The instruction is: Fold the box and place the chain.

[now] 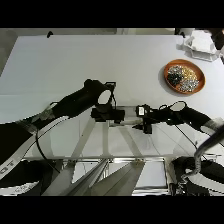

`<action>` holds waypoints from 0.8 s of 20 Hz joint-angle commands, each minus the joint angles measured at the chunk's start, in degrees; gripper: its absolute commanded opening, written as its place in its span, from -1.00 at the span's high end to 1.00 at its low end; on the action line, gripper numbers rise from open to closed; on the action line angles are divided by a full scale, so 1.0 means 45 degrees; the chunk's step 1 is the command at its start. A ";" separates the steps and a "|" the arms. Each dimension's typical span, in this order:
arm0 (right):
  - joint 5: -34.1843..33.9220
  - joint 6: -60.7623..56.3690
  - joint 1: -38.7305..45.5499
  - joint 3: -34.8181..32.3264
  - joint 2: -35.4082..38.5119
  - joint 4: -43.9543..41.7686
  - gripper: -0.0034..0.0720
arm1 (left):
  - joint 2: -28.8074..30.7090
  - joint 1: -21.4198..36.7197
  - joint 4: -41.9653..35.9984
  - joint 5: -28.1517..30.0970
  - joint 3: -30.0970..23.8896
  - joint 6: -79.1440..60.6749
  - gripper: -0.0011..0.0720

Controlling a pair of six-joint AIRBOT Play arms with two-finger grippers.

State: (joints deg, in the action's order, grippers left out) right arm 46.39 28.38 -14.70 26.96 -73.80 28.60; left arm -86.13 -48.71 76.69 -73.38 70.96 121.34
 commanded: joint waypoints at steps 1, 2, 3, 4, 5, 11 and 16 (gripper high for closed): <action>0.0024 0.0005 0.0000 0.0005 0.0000 0.0010 -0.06 | 0.1083 0.0233 0.0000 -0.0185 -0.0486 -0.3725 -0.64; 0.0029 0.0000 0.0000 0.0005 0.0000 0.0010 -0.06 | 0.1540 0.0408 -0.0199 -0.0180 -0.0860 -0.4634 -0.65; 0.0029 0.0000 0.0000 0.0005 0.0000 0.0010 -0.06 | 0.2127 0.0699 -0.0481 -0.0083 -0.1438 -0.5712 -0.65; 0.0024 0.0000 0.0000 0.0005 0.0000 0.0010 -0.06 | 0.2739 0.1044 -0.0797 0.0248 -0.2098 -0.7004 -0.78; 0.0024 0.0005 0.0000 0.0005 0.0000 0.0010 -0.06 | 0.3497 0.1496 -0.1117 0.0937 -0.2968 -0.8903 -0.92; 0.0029 0.0000 0.0000 0.0005 0.0000 0.0010 -0.06 | 0.6101 0.5518 -0.5129 0.6135 -0.7873 -2.1974 -0.93; 0.0024 0.0000 0.0000 0.0005 0.0000 0.0010 -0.06 | 0.4046 0.6615 -0.9204 0.5906 -0.8068 -2.9502 -0.94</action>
